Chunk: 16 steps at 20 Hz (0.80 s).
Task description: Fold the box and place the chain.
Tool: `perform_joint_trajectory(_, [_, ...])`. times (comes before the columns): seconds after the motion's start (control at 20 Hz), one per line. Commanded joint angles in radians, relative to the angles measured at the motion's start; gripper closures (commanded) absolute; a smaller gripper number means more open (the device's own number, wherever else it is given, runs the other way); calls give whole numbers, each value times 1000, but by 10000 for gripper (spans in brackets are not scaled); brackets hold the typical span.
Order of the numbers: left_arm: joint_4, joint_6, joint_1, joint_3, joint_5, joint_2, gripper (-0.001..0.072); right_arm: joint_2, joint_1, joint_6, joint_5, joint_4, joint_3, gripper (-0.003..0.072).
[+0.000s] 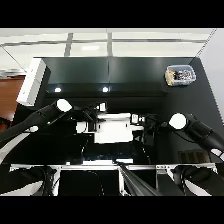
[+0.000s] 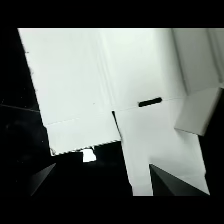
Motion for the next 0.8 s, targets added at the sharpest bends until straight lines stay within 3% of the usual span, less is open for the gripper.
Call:
perform_joint_trajectory(0.0, [0, 0, -5, 0, 11, -1, 685, -26, 2, -177, 15, 25, -8, -14])
perform_joint_trajectory(0.55, [0, -1, -4, 12, 10, -48, 686, -39, 2, -197, 14, 55, -12, -14])
perform_joint_trajectory(0.75, [0, -1, -3, 18, 10, -48, 686, -55, 34, -198, -39, 71, -20, -13])
